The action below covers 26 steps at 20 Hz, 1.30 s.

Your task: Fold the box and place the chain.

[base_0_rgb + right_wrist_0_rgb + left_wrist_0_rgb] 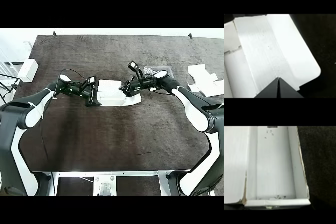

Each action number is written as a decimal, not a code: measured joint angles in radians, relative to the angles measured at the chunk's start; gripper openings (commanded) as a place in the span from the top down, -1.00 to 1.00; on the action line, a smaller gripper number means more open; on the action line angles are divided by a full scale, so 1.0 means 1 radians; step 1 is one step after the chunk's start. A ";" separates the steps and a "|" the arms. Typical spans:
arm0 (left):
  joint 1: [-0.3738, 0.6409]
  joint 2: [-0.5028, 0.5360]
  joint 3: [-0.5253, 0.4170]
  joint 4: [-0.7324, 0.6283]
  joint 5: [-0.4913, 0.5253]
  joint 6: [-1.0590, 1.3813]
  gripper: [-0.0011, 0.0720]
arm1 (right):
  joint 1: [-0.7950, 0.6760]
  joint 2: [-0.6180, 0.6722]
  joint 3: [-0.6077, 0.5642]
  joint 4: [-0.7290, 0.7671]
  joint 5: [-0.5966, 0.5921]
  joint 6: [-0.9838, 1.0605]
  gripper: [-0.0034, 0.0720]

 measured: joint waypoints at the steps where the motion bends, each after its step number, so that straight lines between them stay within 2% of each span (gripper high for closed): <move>1: 0.000 0.000 0.000 0.000 0.000 0.000 -0.38 | 0.000 -0.001 0.001 -0.002 -0.001 0.000 0.89; 7: 0.000 0.000 0.000 0.001 0.000 0.002 -0.38 | -0.003 0.076 0.014 -0.023 0.008 0.001 0.88; 8: 0.000 0.000 0.000 0.001 0.000 0.002 -0.38 | -0.007 0.105 0.015 -0.034 0.024 0.001 0.53; 9: 0.000 0.000 0.000 0.001 0.000 0.002 -0.38 | -0.012 0.132 0.015 -0.055 0.042 0.002 -0.13; 10: 0.000 0.000 0.000 0.001 0.000 0.002 -0.38 | -0.018 0.159 0.015 -0.084 0.059 0.002 -0.52; 17: 0.000 0.000 0.000 0.001 -0.001 0.002 -0.38 | -0.038 0.218 -0.036 -0.347 0.174 -0.054 -0.53; 24: 0.000 0.000 0.000 0.001 -0.001 0.001 -0.38 | -0.006 0.165 -0.097 -0.385 0.139 -0.134 -0.44; 25: 0.000 0.000 0.000 0.001 -0.001 0.001 -0.38 | 0.000 0.159 -0.099 -0.379 0.127 -0.138 -0.26; 26: 0.000 0.000 0.000 0.001 -0.001 0.001 -0.38 | 0.004 0.153 -0.102 -0.370 0.116 -0.140 -0.18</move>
